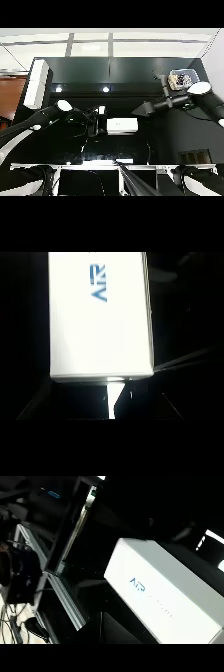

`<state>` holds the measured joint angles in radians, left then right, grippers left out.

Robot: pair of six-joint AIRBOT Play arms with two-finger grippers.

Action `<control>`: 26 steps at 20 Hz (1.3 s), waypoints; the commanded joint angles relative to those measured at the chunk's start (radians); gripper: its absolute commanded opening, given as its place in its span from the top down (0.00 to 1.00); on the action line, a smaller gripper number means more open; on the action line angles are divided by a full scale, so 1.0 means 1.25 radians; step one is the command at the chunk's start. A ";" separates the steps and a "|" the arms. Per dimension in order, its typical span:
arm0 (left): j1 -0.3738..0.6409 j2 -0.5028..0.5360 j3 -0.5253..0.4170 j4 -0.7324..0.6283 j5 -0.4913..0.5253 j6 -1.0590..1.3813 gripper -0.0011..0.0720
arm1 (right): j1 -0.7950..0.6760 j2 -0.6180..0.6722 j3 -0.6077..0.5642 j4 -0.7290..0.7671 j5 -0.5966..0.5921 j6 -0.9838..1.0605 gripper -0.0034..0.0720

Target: Fold the box and place the chain.

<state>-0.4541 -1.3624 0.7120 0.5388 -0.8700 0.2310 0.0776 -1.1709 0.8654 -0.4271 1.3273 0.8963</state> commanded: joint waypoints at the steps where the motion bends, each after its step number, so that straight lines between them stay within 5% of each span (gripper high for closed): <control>1: 0.001 0.067 0.006 0.098 -0.027 -0.110 0.00 | -0.131 0.080 0.027 -0.059 0.104 0.025 0.93; 4: 0.001 0.155 0.021 0.166 -0.042 -0.269 0.00 | -0.223 0.119 0.027 -0.165 0.124 0.041 0.93; 6: -0.019 0.164 0.042 0.092 -0.014 -0.287 0.00 | -0.246 0.120 0.016 -0.171 0.083 0.040 0.93; 10: -0.117 0.063 0.139 0.043 0.022 -0.385 0.00 | -0.247 0.120 0.004 -0.170 -0.014 0.040 0.93; 17: -0.169 -0.109 0.284 0.071 -0.002 -0.432 0.00 | -0.247 0.120 0.004 -0.189 -0.006 0.039 0.93; 26: -0.193 -0.143 0.306 0.157 -0.065 -0.503 0.00 | -0.246 0.120 0.004 -0.189 -0.014 0.039 0.93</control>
<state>-0.6807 -1.5311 1.0893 0.6899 -0.9234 -0.3767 -0.2302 -1.0214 0.8707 -0.6617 1.3140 0.9451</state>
